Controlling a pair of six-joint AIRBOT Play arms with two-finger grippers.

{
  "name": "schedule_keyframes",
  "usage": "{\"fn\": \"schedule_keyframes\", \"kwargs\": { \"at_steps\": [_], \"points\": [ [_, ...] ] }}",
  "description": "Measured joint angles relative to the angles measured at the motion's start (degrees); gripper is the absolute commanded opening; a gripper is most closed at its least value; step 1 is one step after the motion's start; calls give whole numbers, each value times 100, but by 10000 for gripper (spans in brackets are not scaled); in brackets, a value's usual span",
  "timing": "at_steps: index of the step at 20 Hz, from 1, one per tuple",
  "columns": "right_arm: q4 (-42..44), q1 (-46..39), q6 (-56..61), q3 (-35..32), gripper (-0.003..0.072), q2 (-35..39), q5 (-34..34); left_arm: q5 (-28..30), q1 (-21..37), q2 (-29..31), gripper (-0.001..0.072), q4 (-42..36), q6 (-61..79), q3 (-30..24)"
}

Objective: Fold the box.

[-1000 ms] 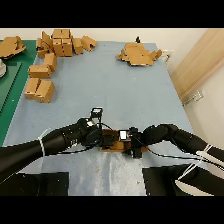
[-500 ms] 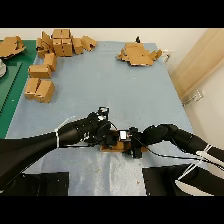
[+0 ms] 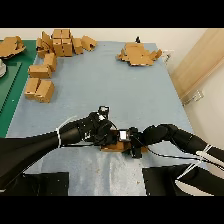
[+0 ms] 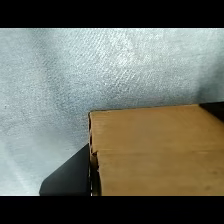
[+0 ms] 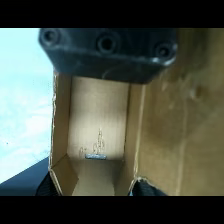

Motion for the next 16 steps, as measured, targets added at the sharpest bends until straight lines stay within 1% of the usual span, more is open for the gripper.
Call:
{"fn": "schedule_keyframes", "kwargs": {
  "at_steps": [6,7,8,9,12,16],
  "points": [
    [-26,-2,-20,0,494,4,-20,111,0,0,17,-234,39,0],
    [-28,-7,-20,0,494,4,-26,131,0,0,292,-258,50,0],
    [-28,-7,-20,2,495,7,-28,201,0,0,593,-352,92,2],
    [-28,-2,-33,2,494,4,-22,354,-7,0,623,-472,127,4],
    [-26,0,-37,2,495,4,-9,282,-13,26,623,-463,177,9],
    [-26,2,-31,2,495,4,-9,94,0,240,623,-400,236,9]
  ]
}}
